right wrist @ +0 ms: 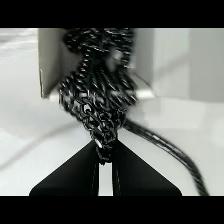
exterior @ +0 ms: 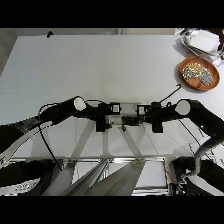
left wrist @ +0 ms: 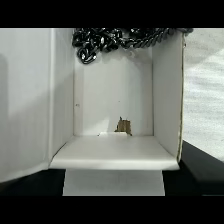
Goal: Fold the box and place the chain.
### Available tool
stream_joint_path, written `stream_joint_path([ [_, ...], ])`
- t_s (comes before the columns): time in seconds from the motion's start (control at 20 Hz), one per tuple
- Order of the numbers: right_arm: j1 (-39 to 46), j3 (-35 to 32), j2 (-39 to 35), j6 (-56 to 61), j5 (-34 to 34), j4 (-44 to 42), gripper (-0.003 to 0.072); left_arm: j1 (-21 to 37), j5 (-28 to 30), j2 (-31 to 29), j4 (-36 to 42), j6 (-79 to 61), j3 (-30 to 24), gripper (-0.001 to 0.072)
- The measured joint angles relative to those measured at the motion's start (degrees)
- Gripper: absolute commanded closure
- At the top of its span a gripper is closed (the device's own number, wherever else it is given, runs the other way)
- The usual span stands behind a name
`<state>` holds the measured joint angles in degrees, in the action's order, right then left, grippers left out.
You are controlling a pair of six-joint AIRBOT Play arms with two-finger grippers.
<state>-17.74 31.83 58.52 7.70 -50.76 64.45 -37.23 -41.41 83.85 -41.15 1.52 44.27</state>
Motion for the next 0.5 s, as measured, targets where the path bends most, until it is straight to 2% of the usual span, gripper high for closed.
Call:
stream_joint_path([
  [0.25,0.0,0.1,-13.8,3.7,-2.8,-0.5,0.0667,0.0,0.0,0.0,0.0,0.0,0.0,0.0498],
  [0.5,0.0,0.5,-27.0,6.2,-2.5,-9.6,0.0667,0.0,0.0,0.0,0.0,0.0,0.0,0.0498],
])
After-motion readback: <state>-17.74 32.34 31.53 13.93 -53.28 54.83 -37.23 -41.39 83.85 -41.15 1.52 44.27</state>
